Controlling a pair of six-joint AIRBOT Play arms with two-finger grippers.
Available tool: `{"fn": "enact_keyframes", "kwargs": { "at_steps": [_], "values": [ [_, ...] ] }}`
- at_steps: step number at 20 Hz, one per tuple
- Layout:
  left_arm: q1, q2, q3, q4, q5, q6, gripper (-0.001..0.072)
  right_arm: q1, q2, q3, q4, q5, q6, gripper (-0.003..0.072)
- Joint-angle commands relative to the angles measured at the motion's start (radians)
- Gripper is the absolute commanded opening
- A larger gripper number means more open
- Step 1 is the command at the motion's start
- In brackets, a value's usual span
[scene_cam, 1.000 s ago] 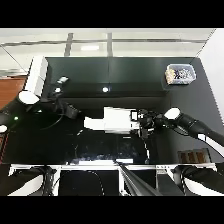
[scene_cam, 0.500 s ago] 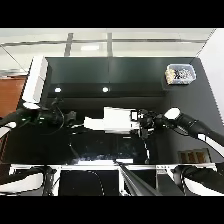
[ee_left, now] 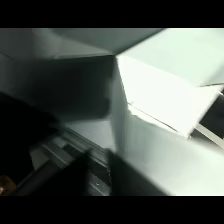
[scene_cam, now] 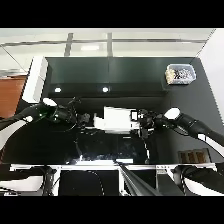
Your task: Fold the box and place the chain.
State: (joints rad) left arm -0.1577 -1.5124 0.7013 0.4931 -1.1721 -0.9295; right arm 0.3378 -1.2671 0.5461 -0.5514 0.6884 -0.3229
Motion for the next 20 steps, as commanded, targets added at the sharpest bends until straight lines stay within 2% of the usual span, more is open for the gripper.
{"fn": "enact_keyframes", "kwargs": {
  "at_steps": [1, 2, 3, 6, 11, 13, 14, 18, 20],
  "values": [
    [-0.009, -0.007, 0.048, -0.004, -0.057, 0.025, 0.0478, 0.001, 0.0, 0.0, 0.0, 0.0, 0.0, 0.0345],
    [-0.009, -0.007, 0.062, -0.003, -0.072, 0.025, 0.0609, 0.001, 0.0, 0.0, 0.0, 0.0, 0.0, 0.0345],
    [-0.009, -0.007, 0.077, -0.004, -0.089, 0.025, 0.0647, 0.001, 0.0, 0.0, 0.0, 0.0, 0.0, 0.0345],
    [-0.02, -0.007, 0.112, -0.005, -0.126, 0.024, 0.0647, 0.001, 0.0, 0.0, 0.0, 0.0, 0.0, 0.0345],
    [-0.096, -0.007, 0.137, -0.004, -0.132, 0.002, 0.0624, 0.001, 0.0, 0.0, 0.0, 0.0, 0.0, 0.0345],
    [-0.129, -0.007, 0.156, -0.003, -0.111, -0.029, 0.0516, 0.001, 0.0, 0.0, 0.0, 0.0, 0.0, 0.0345],
    [-0.139, -0.007, 0.168, 0.003, -0.089, -0.055, 0.0496, 0.001, 0.0, 0.0, 0.0, 0.0, 0.0, 0.0345],
    [-0.165, -0.007, 0.24, 0.151, -0.036, -0.214, 0.0495, 0.001, 0.0, 0.0, 0.0, 0.0, 0.0, 0.0345],
    [-0.178, -0.007, 0.264, 0.169, -0.037, -0.243, 0.0495, 0.001, 0.0, 0.0, 0.0, 0.0, 0.0, 0.0345]
  ]
}}
